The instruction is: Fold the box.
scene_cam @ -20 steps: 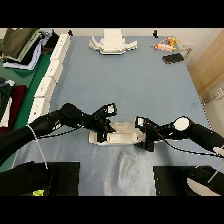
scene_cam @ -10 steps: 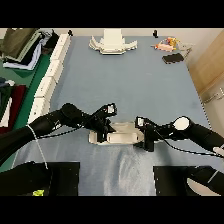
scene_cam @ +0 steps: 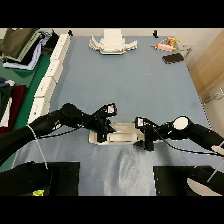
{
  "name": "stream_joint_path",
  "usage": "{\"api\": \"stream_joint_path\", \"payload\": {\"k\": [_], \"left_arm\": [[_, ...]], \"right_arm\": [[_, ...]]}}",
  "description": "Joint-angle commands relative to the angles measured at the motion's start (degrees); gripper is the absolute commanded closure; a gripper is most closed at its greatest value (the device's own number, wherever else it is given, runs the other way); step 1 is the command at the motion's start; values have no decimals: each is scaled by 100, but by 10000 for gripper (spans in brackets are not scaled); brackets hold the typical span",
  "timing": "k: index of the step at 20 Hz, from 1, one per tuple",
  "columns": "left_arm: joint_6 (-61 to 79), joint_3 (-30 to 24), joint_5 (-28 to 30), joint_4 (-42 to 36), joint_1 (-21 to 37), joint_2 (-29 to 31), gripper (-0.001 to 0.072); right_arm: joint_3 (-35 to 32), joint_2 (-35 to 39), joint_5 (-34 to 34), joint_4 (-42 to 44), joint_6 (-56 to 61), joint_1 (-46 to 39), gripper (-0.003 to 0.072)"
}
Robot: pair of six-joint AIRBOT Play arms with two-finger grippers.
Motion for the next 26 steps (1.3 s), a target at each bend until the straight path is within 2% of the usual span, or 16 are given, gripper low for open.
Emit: {"api": "stream_joint_path", "payload": {"k": [1,19,25,26], "left_arm": [[0,-2,2,2,4,-2,696],[4,-2,68,-2,4,-2,696],[-68,-2,-105,-17,15,0,693],[-195,0,-103,-15,17,2,637]], "right_arm": [[-2,-11,20,-101,-17,2,183],[-2,-11,15,-105,-17,2,183],[-2,-11,15,-105,-17,2,182],[-2,-11,15,-105,-17,2,182]]}}
